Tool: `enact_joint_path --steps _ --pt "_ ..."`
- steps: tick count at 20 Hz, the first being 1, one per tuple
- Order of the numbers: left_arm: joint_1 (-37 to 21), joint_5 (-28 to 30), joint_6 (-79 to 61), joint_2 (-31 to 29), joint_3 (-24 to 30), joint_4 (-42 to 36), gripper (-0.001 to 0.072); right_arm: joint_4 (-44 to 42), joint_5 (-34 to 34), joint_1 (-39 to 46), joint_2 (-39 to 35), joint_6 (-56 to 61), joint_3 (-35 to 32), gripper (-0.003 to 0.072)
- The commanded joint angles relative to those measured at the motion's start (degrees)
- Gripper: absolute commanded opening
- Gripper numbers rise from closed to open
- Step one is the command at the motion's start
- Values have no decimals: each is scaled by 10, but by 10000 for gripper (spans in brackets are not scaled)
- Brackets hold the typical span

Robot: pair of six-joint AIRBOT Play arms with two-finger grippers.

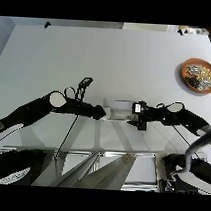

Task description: Fold the box and place the chain.

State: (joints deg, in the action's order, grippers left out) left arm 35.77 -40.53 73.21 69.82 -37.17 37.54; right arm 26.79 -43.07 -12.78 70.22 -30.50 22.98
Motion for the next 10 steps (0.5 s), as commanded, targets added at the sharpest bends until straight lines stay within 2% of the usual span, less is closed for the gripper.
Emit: enact_joint_path --steps 1,4,5,10 --pt "12 0 56 10 -29 42 457 0 0 0 0 0 0 400" --pt "24 -1 98 19 -40 80 463 0 0 0 0 0 0 400" --pt "30 -2 112 21 -40 90 494 0 0 0 0 0 0 400" --pt "49 -6 180 26 -50 140 503 0 0 0 0 0 0 400"
